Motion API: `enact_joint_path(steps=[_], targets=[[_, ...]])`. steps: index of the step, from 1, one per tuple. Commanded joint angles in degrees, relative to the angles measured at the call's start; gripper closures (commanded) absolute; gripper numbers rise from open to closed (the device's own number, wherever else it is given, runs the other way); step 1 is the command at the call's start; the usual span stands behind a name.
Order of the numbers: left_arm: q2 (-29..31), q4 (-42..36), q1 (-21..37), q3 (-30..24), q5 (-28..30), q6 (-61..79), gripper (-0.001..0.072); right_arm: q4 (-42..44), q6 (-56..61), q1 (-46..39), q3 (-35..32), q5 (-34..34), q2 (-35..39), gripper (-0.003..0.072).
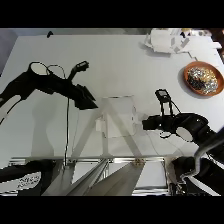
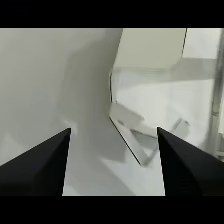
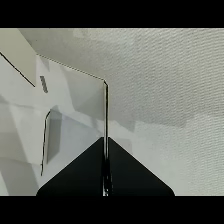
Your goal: Fold the box and place the chain.
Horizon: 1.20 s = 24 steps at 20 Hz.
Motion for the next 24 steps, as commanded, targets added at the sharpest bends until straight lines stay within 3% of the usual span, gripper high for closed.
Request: enact_joint_path(steps=[1, 3, 7, 14, 18, 21, 24], targets=[[-0.2, -0.8, -6.5, -0.9, 11.1, 10.1, 0.0112, 0.0, -0.1, 0.0, 0.0, -0.1, 0.0, 0.0677], [-0.2, 0.1, -8.2, -0.9, 13.7, 10.1, 0.0102, 0.0, -0.2, 0.0, 0.0, -0.1, 0.0, 0.0677], [-0.9, 1.6, -8.5, -0.9, 13.5, 9.2, 0.0078, 0.0, -0.3, 0.0, 0.0, -0.1, 0.0, 0.0677], [-6.7, -1.6, -10.5, -0.9, 14.3, 9.8, 0.0089, 0.0, -0.3, 0.0, 0.0, -0.1, 0.0, 0.0677], [-6.9, -2.7, -11.1, -0.9, 16.1, 12.4, 0.0398, 0.0, -0.2, 0.0, 0.0, -0.1, 0.0, 0.0677], [-7.0, -2.2, -11.1, -0.9, 16.1, 12.6, 0.0708, 0.0, -0.2, 0.0, 0.0, -0.1, 0.0, 0.0677], [-6.9, -2.5, -11.1, -0.9, 16.1, 16.9, 0.0706, 0.0, -0.2, 0.0, 0.0, -0.1, 0.2, 0.0677]])
